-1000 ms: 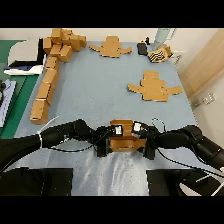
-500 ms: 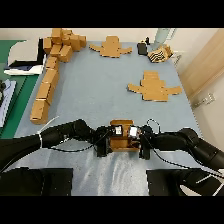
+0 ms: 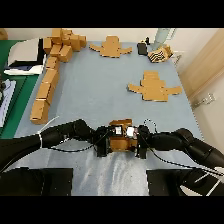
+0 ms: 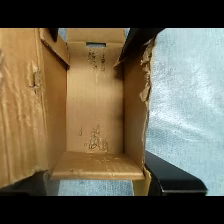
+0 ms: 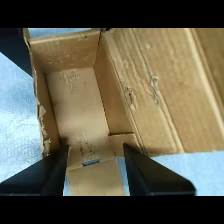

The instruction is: Fold the box.

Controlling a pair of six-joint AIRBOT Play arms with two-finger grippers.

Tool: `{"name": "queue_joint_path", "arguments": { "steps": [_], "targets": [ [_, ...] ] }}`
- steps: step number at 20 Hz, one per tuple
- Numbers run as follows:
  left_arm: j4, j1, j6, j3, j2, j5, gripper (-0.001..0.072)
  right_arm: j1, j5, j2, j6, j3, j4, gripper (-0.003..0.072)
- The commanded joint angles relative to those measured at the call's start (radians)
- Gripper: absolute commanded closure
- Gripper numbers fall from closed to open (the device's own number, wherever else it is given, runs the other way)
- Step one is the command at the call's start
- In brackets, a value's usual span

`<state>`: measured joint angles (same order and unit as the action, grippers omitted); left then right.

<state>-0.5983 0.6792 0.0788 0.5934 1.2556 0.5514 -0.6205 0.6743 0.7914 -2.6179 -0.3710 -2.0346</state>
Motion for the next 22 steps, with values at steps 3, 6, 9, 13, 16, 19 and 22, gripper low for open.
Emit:
{"name": "queue_joint_path", "arguments": {
  "steps": [3, 6, 9, 13, 16, 19, 22],
  "targets": [
    [0.0, 0.001, 0.0, 0.0, 0.0, 0.0, 0.0192, -0.004, 0.083, -0.002, 0.141, -0.015, 0.063, 0.0246],
    [0.0, 0.001, 0.0, 0.0, 0.0, 0.0, 0.0192, -0.004, 0.309, -0.054, 0.55, -0.093, 0.406, 0.0455],
    [0.0, 0.001, 0.0, 0.0, 0.0, 0.0, 0.0192, -0.002, 0.481, -0.146, 0.912, -0.169, 0.771, 0.0664],
    [0.0, 0.001, 0.0, 0.0, 0.0, 0.0, 0.0192, 0.173, 0.652, -0.182, 1.357, -0.16, 0.938, 0.0673],
    [0.0, 0.0, 0.0, 0.0, 0.0, 0.0, 0.0192, 0.372, 0.54, -0.082, 1.251, -0.11, 0.445, 0.0681],
    [0.0, 0.0, 0.0, 0.0, 0.0, 0.0, 0.0192, 0.406, 0.481, 0.027, 1.104, -0.086, 0.16, 0.0681],
    [0.0, 0.001, 0.0, 0.0, 0.0, 0.0, 0.0192, 0.393, 0.48, 0.064, 1.038, -0.086, 0.078, 0.0681]
  ]
}}
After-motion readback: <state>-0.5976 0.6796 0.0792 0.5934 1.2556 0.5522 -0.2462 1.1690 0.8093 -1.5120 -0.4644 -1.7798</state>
